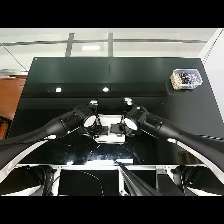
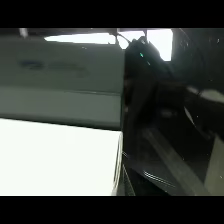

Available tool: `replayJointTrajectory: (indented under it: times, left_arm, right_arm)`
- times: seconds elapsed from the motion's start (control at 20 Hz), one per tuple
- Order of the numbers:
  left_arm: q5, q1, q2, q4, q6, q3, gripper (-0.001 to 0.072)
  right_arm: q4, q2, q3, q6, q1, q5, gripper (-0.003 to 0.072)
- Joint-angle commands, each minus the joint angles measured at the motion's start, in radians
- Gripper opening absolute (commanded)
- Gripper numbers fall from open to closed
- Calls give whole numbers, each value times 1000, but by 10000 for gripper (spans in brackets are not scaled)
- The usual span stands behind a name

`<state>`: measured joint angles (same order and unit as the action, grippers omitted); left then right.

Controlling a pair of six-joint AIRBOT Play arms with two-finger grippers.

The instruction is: Fold the box and place the chain.

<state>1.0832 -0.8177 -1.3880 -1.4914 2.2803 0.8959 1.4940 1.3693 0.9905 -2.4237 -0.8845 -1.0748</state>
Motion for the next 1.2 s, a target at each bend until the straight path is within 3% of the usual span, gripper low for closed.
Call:
replayJointTrajectory:
  times: [0.0,0.15,0.4,0.65,0.85,1.05,1.1,1.15]
  left_arm:
    - [2,0,0,0,0,0,32]
    - [-2,0,0,0,0,0,32]
    - [0,0,0,0,0,0,32]
    - [0,0,0,0,1,0,32]
    - [0,0,0,0,1,0,32]
    - [0,0,0,4,1,0,32]
    - [2,0,0,6,1,0,32]
    - [2,0,0,8,1,0,32]
  right_arm:
    - [8,-82,5,55,8,-33,328]
    - [36,-179,5,122,15,-108,327]
    - [208,-333,4,193,15,-220,326]
    - [416,-376,2,258,45,-306,326]
    - [522,-376,1,310,238,-254,326]
    - [519,-373,1,331,555,-5,328]
    - [512,-368,1,330,630,73,451]
    - [495,-357,2,330,691,143,639]
